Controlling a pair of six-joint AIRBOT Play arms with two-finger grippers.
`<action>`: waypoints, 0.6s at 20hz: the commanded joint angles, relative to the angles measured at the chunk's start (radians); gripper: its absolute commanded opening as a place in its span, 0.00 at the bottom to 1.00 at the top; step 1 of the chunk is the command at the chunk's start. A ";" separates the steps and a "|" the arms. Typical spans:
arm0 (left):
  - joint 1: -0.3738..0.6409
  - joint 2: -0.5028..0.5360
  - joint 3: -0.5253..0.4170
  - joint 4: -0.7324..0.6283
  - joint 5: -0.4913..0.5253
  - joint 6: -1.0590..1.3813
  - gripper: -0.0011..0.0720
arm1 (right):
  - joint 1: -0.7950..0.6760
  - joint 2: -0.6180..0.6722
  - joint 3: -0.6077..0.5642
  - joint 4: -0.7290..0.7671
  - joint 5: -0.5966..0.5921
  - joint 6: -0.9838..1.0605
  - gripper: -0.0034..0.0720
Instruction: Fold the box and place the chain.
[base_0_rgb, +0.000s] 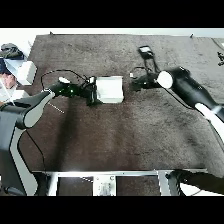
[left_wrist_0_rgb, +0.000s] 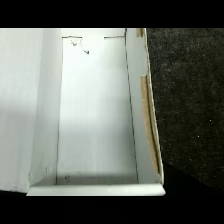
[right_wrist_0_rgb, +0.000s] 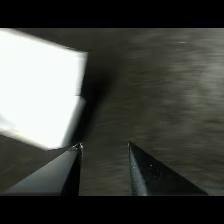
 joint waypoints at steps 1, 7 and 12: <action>0.000 0.000 0.000 0.000 0.000 0.001 0.34 | -0.159 0.079 -0.137 0.009 -0.169 -0.023 0.55; 0.000 0.000 0.000 0.000 0.000 0.001 0.34 | -0.399 -0.056 -0.040 0.038 -0.123 -0.121 0.52; 0.000 0.000 0.000 0.000 0.000 0.001 0.34 | -0.490 -0.317 0.256 0.140 0.087 -0.282 0.52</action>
